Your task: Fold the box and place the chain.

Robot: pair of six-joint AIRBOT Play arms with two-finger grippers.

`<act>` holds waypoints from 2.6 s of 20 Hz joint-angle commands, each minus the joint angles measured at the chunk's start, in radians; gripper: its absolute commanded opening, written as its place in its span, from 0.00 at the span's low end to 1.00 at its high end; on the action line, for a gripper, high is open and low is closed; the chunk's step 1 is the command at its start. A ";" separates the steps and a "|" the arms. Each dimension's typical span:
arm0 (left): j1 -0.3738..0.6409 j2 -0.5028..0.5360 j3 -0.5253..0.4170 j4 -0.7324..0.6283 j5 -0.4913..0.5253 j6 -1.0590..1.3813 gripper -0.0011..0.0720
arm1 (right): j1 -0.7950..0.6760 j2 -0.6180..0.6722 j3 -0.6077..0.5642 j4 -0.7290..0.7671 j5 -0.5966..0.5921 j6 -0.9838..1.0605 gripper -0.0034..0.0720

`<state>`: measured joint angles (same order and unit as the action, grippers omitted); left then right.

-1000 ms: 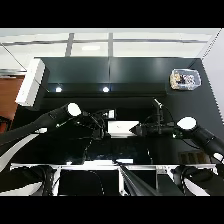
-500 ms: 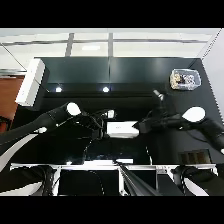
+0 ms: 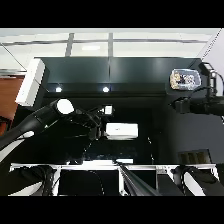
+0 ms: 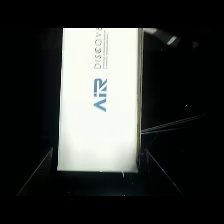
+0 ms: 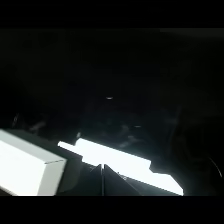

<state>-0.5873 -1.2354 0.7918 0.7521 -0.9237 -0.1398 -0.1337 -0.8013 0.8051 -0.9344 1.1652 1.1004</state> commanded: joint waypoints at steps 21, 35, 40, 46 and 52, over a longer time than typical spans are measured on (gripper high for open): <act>-0.195 -0.223 0.258 0.101 0.078 -0.285 0.99 | -0.057 0.010 -0.016 0.026 -0.043 -0.001 0.07; -0.235 -0.245 0.258 0.105 0.031 -0.284 0.99 | -0.057 0.010 -0.017 0.025 -0.043 -0.001 0.07; -0.277 -0.266 0.258 0.250 0.031 -0.284 0.99 | -0.057 0.010 -0.017 0.024 -0.043 -0.001 0.07; -0.296 -0.282 0.258 0.314 0.109 -0.284 0.99 | -0.058 0.010 -0.017 0.025 -0.043 -0.001 0.07; -0.282 -0.245 0.258 0.381 0.053 -0.391 0.47 | -0.058 0.010 -0.017 0.024 -0.043 -0.001 0.07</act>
<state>-0.8783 -1.5024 1.0492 1.0897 -0.8425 -0.4492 -0.1913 -0.7918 0.7879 -0.9100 1.1217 1.0988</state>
